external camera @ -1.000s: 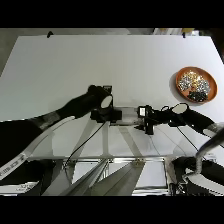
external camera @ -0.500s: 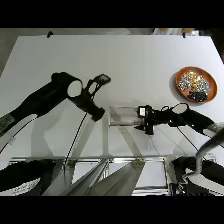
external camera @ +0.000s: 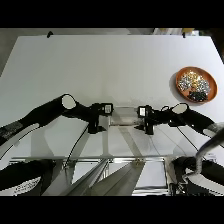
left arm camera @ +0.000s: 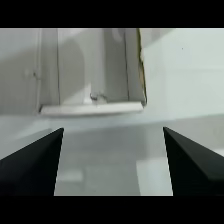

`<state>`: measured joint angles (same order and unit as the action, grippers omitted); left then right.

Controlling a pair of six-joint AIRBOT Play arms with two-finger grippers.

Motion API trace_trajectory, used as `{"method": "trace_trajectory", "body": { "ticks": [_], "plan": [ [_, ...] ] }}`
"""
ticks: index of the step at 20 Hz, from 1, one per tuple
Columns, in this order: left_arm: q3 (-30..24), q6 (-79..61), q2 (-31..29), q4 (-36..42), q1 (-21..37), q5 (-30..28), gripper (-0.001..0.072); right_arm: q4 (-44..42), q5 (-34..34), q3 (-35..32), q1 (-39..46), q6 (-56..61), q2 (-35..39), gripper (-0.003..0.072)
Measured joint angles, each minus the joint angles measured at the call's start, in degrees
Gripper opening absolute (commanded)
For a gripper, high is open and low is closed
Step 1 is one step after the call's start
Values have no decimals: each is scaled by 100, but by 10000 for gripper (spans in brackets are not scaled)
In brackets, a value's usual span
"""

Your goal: Fold the box and place the chain.

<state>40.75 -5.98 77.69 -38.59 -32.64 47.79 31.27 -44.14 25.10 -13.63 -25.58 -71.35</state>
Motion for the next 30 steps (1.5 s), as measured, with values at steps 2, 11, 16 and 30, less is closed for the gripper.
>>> {"method": "trace_trajectory", "body": {
  "ticks": [2, 11, 16, 30],
  "plan": [
    [-76, -501, 107, 415, -39, -184, 701, 0, -2, 2, 2, 4, 0, 384],
    [-155, -955, 374, 1045, -103, -310, 704, 11, -11, 2, 7, 2, 7, 384],
    [-162, -734, 195, 787, 262, 13, 710, 2, 2, 0, 0, -17, 2, 384],
    [-162, -1360, 455, 1283, 70, -280, 710, 0, 0, 0, 0, 0, 2, 384]
  ]
}}
